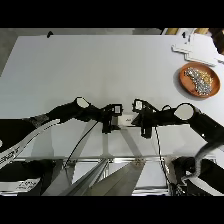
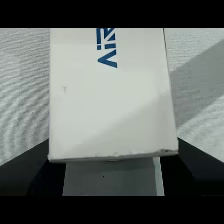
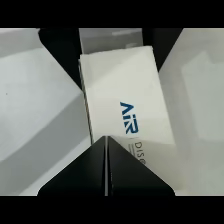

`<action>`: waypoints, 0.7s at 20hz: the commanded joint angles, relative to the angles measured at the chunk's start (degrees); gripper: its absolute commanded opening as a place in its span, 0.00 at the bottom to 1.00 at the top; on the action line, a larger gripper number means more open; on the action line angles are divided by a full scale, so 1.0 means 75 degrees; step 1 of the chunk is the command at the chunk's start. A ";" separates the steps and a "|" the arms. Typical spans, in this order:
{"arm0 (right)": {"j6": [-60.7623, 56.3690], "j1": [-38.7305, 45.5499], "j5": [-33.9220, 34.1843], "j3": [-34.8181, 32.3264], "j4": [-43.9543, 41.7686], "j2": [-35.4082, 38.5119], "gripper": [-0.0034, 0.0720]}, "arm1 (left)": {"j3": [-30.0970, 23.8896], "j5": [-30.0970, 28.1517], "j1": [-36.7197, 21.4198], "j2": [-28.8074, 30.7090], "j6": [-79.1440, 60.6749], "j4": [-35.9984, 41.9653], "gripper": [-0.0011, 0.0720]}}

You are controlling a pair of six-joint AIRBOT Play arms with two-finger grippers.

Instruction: Fold the box and place the chain.

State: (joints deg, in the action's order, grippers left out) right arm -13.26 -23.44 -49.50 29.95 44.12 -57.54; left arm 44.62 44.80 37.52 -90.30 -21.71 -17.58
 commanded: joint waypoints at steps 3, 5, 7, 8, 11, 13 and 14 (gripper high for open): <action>0.0000 -0.0050 -0.0087 -0.0009 0.0047 -0.0685 0.07 | 0.0006 0.0003 0.0006 0.0003 0.0017 0.0006 0.44; 0.0000 -0.0102 -0.0087 -0.0012 0.0134 -0.0685 0.07 | 0.0006 0.0003 0.0006 0.0003 0.0017 0.0006 0.44; 0.0000 -0.0102 -0.0061 -0.0012 0.0128 -0.0659 0.07 | 0.0006 0.0000 0.0003 0.0003 0.0017 0.0006 0.44; 0.0003 -0.0102 -0.0052 -0.0012 0.0128 -0.0609 0.07 | 0.0006 0.0003 0.0003 0.0003 0.0017 0.0006 0.44; 0.0000 -0.0093 0.0070 -0.0012 0.0122 -0.0184 0.07 | 0.0006 0.0003 0.0003 0.0003 0.0017 0.0006 0.44; -0.0047 0.0102 0.0125 -0.0012 0.0079 0.0262 0.07 | 0.0006 0.0003 0.0003 0.0003 0.0017 0.0006 0.44; -0.0192 0.0315 0.0093 -0.0009 0.0090 0.0498 0.07 | 0.0006 0.0003 0.0003 0.0003 0.0017 0.0006 0.44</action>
State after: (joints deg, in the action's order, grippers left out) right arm -13.39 -22.96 -49.39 29.74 45.93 -57.47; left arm 44.62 44.88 37.54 -90.35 -21.12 -17.17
